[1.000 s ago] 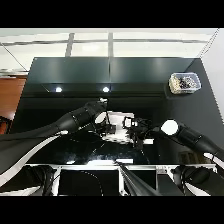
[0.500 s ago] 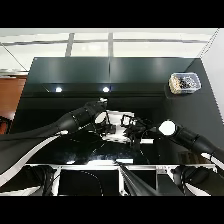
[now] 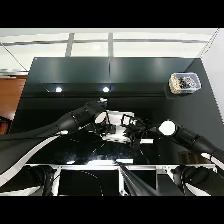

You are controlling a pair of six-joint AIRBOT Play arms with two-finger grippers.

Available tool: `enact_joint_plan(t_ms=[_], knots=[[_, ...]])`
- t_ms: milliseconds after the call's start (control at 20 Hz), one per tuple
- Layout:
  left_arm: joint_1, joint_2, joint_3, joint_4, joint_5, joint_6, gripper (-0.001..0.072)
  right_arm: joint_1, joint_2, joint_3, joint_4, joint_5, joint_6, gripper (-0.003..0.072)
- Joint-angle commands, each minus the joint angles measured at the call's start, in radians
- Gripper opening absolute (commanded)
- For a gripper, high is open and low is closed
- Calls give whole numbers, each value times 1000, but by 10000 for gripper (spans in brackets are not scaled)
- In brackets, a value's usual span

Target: Fold the box and place the chain.

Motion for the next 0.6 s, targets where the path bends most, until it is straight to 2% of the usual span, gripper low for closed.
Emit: enact_joint_plan(t_ms=[0,50,150,200,250,300,350,400,500,550], knots=[[0,0,1,0,0,0,27,1,0,0,0,0,2,153],[0,0,1,0,0,1,27,1,0,0,0,-1,2,331],[0,0,1,0,0,0,27,1,0,0,-9,0,2,320],[0,0,1,0,0,0,27,1,0,0,-16,2,6,163],[0,0,1,0,0,0,27,1,0,0,-14,-2,13,257],[0,0,1,0,0,0,27,1,0,0,-14,-2,13,319],[0,0,1,1,0,0,27,1,0,0,-17,4,13,105],[0,0,1,1,0,0,27,1,2,1,-30,5,20,3],[1,0,1,1,5,1,27,-6,40,3,-107,19,189,3],[1,0,1,6,10,1,27,-31,74,16,-183,79,318,3]])
